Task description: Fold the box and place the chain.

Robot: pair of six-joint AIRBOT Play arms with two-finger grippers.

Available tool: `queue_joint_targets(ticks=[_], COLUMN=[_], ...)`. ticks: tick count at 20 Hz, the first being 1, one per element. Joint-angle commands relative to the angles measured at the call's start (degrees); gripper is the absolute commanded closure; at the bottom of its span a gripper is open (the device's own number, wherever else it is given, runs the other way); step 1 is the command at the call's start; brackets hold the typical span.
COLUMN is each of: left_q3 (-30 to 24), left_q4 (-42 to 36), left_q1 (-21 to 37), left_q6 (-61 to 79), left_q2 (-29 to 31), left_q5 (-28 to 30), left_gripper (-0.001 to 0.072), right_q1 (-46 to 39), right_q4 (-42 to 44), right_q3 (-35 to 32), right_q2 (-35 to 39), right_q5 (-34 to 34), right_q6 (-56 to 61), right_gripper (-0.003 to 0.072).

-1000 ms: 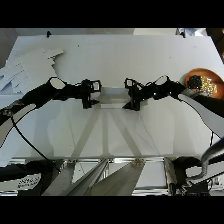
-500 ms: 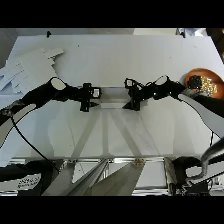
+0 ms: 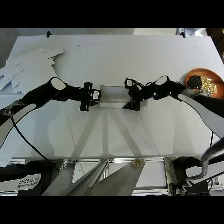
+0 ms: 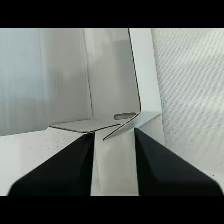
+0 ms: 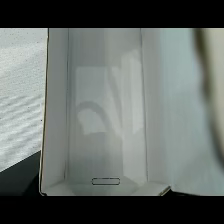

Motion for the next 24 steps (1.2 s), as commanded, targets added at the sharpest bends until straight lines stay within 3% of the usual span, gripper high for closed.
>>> queue_joint_targets(ticks=[1, 2, 10, 12, 13, 15, 17, 19, 22, 24], left_q3=[0.0, 0.0, 0.0, -0.2, -0.5, -1.7, -3.2, -4.0, -4.0, -4.0], left_q4=[0.0, -0.1, -1.6, -2.6, -2.5, -2.3, -1.2, 5.1, 17.2, 20.7], left_q1=[0.3, 0.7, 8.9, 8.2, 7.7, 7.0, 6.8, 6.9, 6.9, 6.9], left_q6=[0.2, -0.2, -2.8, -8.2, -10.0, -11.8, -13.7, -17.9, -26.6, -31.8], left_q2=[0.3, 0.9, 10.6, 10.3, 9.6, 8.1, 7.3, 7.1, 7.0, 6.4], left_q5=[0.1, 0.0, -9.7, -11.3, -11.2, -8.9, -3.3, 1.8, 3.7, 5.8], left_gripper=[0.0303, 0.025, 0.026, 0.0514, 0.0518, 0.07, 0.07, 0.0699, 0.0699, 0.07], right_q1=[0.1, 0.1, 0.1, 0.1, 0.1, 0.0, 0.1, 0.1, 0.1, 0.1], right_q4=[0.0, 0.0, 0.0, 0.0, 0.0, 0.0, 0.0, 0.0, 0.0, 0.0], right_q3=[0.0, 0.0, 0.0, 0.0, 0.0, 0.0, 0.0, 0.0, 0.0, 0.0], right_q2=[0.0, 0.0, 0.0, 0.0, 0.0, 0.0, 0.0, 0.0, 0.0, 0.0], right_q5=[0.0, 0.0, 0.0, 0.0, 0.0, 0.0, 0.0, 0.0, 0.0, 0.0], right_q6=[0.0, 0.0, 0.0, 0.0, 0.0, 0.0, 0.0, 0.0, 0.0, 0.0], right_gripper=[0.017, 0.017, 0.017, 0.017, 0.017, 0.017, 0.017, 0.017, 0.017, 0.017])
